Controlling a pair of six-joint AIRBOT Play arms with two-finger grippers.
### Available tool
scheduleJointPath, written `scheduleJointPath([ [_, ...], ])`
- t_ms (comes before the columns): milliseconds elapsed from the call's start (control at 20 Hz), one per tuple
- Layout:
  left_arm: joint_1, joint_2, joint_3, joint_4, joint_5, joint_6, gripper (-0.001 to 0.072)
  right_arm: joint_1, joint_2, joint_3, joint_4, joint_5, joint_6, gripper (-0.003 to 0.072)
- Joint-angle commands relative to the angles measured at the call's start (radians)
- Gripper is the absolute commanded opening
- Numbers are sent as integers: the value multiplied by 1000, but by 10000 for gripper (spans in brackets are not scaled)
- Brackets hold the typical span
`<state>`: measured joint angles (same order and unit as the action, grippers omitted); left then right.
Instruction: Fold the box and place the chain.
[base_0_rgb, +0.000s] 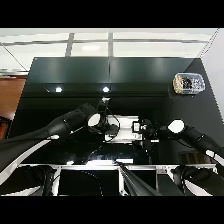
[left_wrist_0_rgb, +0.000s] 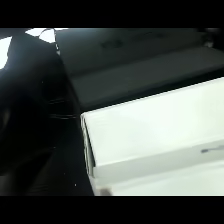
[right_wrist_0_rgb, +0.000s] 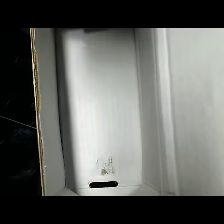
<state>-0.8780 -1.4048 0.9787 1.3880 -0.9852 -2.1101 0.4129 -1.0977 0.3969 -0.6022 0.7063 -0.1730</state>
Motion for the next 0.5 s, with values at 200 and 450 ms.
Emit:
scheduleJointPath([
  [200,-51,-29,35,81,-39,-203,322,0,0,0,0,0,0,109],
  [450,-51,-34,35,89,-12,-288,275,0,0,0,0,0,0,109],
])
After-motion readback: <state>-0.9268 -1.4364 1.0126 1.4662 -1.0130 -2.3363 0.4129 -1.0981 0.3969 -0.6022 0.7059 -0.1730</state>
